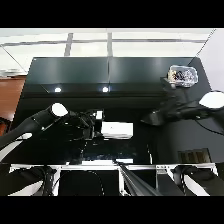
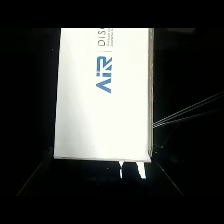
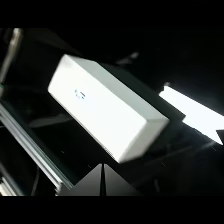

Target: Fold the box and place the chain.

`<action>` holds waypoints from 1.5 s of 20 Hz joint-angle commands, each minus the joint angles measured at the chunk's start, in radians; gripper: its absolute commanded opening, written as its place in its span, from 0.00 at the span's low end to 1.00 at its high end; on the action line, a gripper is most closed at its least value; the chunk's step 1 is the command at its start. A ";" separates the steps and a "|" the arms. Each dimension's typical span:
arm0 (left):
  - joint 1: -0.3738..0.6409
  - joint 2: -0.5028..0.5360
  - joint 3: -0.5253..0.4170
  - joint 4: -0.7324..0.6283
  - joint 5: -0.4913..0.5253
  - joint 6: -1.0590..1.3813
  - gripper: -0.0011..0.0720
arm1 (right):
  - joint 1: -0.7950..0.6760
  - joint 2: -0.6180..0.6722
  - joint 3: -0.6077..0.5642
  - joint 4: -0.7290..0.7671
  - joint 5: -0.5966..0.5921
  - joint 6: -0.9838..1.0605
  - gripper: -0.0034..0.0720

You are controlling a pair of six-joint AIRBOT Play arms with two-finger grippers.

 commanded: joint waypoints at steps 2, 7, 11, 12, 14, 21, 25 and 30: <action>-0.017 0.062 0.057 -0.043 -0.031 -0.068 0.99 | -0.148 0.104 0.003 -0.153 0.089 0.051 0.07; -0.128 -0.012 0.152 -0.232 0.026 -0.073 0.99 | -0.146 0.104 -0.020 -0.136 -0.011 0.051 0.07; -0.159 -0.134 0.208 -0.211 0.024 -0.156 0.99 | -0.145 0.104 -0.056 -0.136 -0.023 0.051 0.07; -0.159 -0.149 0.213 -0.185 0.020 -0.190 0.99 | -0.146 0.104 -0.059 -0.136 -0.024 0.050 0.07; -0.160 -0.163 0.215 -0.117 0.006 -0.261 0.99 | -0.146 0.104 -0.064 -0.136 -0.032 0.050 0.07; -0.161 -0.180 0.314 0.057 -0.122 -0.387 0.98 | -0.146 0.104 -0.077 -0.135 -0.075 0.048 0.07; -0.187 -0.220 0.402 0.169 -0.175 -0.499 0.98 | -0.146 0.104 -0.077 -0.135 -0.076 0.048 0.07; -0.227 -0.263 0.434 0.206 -0.189 -0.513 0.98 | -0.146 0.104 -0.077 -0.134 -0.075 0.052 0.07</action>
